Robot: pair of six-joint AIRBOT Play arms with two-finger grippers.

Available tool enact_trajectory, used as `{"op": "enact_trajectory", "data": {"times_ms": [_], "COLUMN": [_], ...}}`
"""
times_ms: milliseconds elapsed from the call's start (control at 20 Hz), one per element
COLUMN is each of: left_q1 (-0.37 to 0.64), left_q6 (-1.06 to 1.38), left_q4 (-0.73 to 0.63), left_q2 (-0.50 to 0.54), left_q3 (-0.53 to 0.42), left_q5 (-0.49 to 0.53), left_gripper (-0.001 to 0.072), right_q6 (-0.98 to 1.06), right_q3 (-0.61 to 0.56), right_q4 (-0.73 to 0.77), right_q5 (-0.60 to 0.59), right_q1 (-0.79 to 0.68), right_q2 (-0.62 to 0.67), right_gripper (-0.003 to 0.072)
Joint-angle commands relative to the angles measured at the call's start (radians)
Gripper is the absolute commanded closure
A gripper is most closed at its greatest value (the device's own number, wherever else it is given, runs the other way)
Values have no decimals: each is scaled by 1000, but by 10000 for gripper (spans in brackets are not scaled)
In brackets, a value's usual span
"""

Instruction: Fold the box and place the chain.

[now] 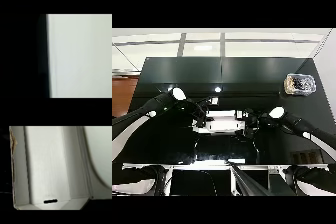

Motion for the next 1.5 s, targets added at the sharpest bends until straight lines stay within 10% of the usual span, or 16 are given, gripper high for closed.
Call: {"op": "enact_trajectory", "data": {"times_ms": [0, 400, 600, 700, 850, 900, 1300, 1450], "left_q1": [1, 1, 1, 2, 2, 2, 3, 3], "left_q6": [0, 0, -12, -43, -71, -102, -612, -810], "left_q4": [0, 0, 0, 4, 15, 55, 474, 434], "left_q2": [1, 1, 11, 26, 72, 100, 362, 391], "left_q3": [1, 1, 2, 16, 26, 26, 25, 20], "left_q5": [0, 0, 0, -3, -8, -9, -165, -340], "left_gripper": [681, 681, 648, 574, 129, 81, 121, 683], "right_q6": [3, 4, 5, 13, 27, 27, 27, 27], "right_q3": [0, 0, 0, 0, 0, 0, 0, 0], "right_q4": [-15, -16, -16, -3, 4, 4, 4, 3], "right_q5": [-10, -10, -11, -28, -47, -47, -47, -47], "right_q1": [10, 10, 10, 10, 10, 10, 10, 10], "right_q2": [-2, -2, -2, -2, -2, -2, -2, -2], "right_gripper": [19, 247, 247, 247, 247, 247, 247, 247]}}
